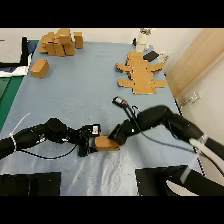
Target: Fold the box.
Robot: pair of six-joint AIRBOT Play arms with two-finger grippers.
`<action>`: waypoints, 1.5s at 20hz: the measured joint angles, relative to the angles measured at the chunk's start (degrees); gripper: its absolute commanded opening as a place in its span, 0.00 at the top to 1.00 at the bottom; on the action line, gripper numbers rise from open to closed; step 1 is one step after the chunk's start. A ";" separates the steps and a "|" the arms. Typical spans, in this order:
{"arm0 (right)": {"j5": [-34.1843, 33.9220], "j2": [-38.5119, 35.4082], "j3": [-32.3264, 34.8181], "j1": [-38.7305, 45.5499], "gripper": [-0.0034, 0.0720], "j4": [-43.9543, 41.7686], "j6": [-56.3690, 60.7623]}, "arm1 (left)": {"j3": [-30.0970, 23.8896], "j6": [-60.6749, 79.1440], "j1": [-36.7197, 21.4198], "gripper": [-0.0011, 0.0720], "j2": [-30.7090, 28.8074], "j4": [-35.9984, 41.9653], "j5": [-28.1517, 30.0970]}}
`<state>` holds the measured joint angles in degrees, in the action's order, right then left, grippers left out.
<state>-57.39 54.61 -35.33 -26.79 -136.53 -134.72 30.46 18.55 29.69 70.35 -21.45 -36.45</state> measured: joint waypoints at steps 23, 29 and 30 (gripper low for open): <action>21.62 -10.32 8.35 -33.14 0.29 49.31 13.38 | 0.00 0.00 0.00 0.28 0.00 -0.02 -0.02; 21.42 -9.42 8.11 -38.42 0.29 64.41 23.04 | 0.00 0.00 0.00 0.28 0.00 -0.02 -0.04; 21.00 -9.40 8.11 -39.85 0.29 66.84 25.42 | 0.00 0.00 0.00 0.28 0.00 0.00 -0.04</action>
<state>-36.38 45.21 -27.22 -66.63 -69.69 -109.30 30.46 18.55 29.69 70.35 -21.45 -36.49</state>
